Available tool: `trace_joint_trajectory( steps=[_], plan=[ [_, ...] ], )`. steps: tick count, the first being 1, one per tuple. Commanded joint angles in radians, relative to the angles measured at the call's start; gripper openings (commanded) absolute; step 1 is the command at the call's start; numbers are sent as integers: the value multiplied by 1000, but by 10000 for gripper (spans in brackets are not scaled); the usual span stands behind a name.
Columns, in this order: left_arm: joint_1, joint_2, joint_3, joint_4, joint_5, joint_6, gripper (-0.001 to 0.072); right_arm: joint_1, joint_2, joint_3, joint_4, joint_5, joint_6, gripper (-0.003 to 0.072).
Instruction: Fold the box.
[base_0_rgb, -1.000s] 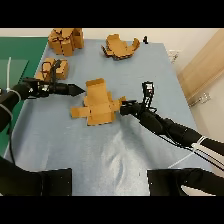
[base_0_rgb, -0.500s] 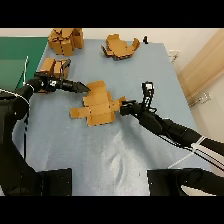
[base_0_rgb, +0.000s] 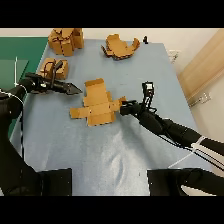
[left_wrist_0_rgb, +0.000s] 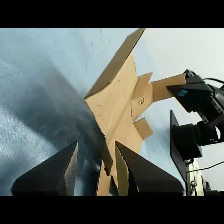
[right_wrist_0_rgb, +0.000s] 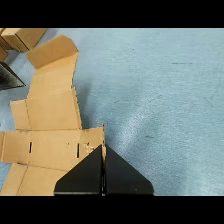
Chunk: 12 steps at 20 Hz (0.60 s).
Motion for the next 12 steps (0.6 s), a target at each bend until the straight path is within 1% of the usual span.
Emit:
trace_joint_trajectory(
  steps=[1, 3, 6, 10, 12],
  plan=[
    [-31, -2, 1, 29, 22, 5, 358, 0, 0, 0, 2, -1, 1, 2],
    [-58, -6, 1, 29, 63, 23, 358, 0, 0, 0, 4, -8, 1, 2],
    [-72, -13, 2, -6, 77, 42, 359, 0, 0, 0, 5, -17, 2, 2],
    [-77, -13, 2, -23, 159, 30, 358, 0, 0, 0, 5, -24, 12, 2],
    [-89, -13, 2, -44, 163, 35, 358, 0, 0, 0, 4, -25, 12, 2]
  ],
)
